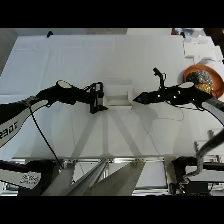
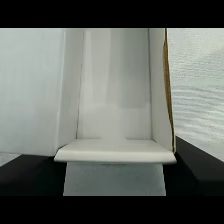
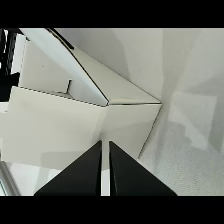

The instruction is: Fold the box and place the chain.

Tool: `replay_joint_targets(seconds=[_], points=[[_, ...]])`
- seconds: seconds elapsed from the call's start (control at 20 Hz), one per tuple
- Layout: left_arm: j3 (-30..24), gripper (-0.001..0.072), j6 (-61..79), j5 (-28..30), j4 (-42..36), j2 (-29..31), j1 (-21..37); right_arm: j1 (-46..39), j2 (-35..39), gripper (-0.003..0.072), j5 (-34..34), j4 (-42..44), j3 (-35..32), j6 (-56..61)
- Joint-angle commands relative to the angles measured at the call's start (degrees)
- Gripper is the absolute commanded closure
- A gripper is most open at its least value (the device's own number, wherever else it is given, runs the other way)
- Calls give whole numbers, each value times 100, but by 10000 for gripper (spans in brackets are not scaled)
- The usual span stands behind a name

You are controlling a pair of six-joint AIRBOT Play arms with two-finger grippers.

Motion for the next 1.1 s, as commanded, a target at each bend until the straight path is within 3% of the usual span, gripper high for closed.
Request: replay_joint_targets(seconds=[0.0,0.45,0.75,1.05], points=[[2,495,2,2,0,2,2,7,-4,622,15,37,0,-133],[2,495,0,2,0,2,2,74,-4,625,181,39,0,-343],[2,495,0,2,0,2,2,339,-2,530,-72,35,0,-337],[2,495,0,2,0,2,2,339,-2,522,-72,26,0,-315]])
